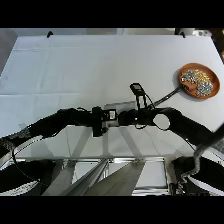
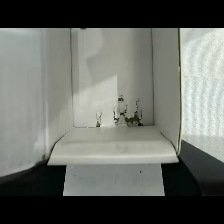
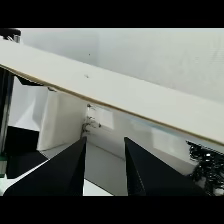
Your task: Fold the box and place the chain.
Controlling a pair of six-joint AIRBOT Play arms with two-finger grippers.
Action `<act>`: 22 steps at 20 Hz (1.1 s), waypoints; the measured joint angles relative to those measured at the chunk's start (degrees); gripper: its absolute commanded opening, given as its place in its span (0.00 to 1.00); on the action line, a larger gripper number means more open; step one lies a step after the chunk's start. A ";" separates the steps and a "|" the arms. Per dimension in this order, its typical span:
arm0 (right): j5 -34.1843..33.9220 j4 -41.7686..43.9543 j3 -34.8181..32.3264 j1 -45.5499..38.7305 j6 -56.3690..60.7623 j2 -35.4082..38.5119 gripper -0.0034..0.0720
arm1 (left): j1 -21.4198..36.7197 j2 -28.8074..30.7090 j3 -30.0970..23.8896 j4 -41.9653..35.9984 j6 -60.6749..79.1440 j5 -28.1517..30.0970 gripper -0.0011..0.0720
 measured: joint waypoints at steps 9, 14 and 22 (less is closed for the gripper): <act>11.30 -18.08 0.00 -20.81 4.87 10.78 0.44 | 0.00 0.00 0.00 0.00 0.00 0.00 0.21; 12.37 -24.55 0.00 -38.86 6.10 7.78 0.44 | 0.00 0.00 0.00 0.02 0.00 0.00 0.21; 1.90 -25.83 0.00 -48.63 8.52 -4.39 0.44 | 0.00 0.00 0.00 0.02 -0.02 0.00 0.21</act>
